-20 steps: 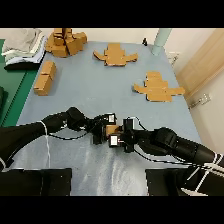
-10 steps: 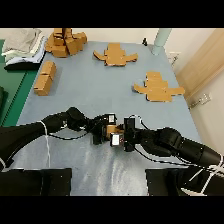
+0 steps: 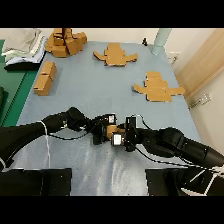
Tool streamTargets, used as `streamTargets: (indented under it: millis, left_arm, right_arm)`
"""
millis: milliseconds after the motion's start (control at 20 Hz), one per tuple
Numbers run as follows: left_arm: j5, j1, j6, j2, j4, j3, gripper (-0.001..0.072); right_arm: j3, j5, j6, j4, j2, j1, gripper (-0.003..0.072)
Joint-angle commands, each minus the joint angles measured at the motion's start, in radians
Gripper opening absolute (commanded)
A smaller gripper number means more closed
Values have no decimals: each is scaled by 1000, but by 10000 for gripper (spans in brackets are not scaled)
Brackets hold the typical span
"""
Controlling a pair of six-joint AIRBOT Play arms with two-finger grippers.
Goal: Fold the box.
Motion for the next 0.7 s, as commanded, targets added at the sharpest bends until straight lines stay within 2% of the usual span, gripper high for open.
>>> streamTargets:
  millis: [0,200,300,400,650]
  left_arm:
    - [1,0,0,1,0,0,527]
    - [1,0,0,1,0,0,527]
    - [1,0,0,1,0,0,527]
    - [1,0,0,1,0,0,527]
    - [1,0,0,1,0,0,527]
  right_arm:
    - [0,0,0,4,13,0,385]
    - [0,-2,0,0,12,-1,388]
    - [0,-18,0,16,11,1,558]
    - [-1,-39,0,21,-5,1,604]
    - [-1,-33,0,19,-62,1,607]
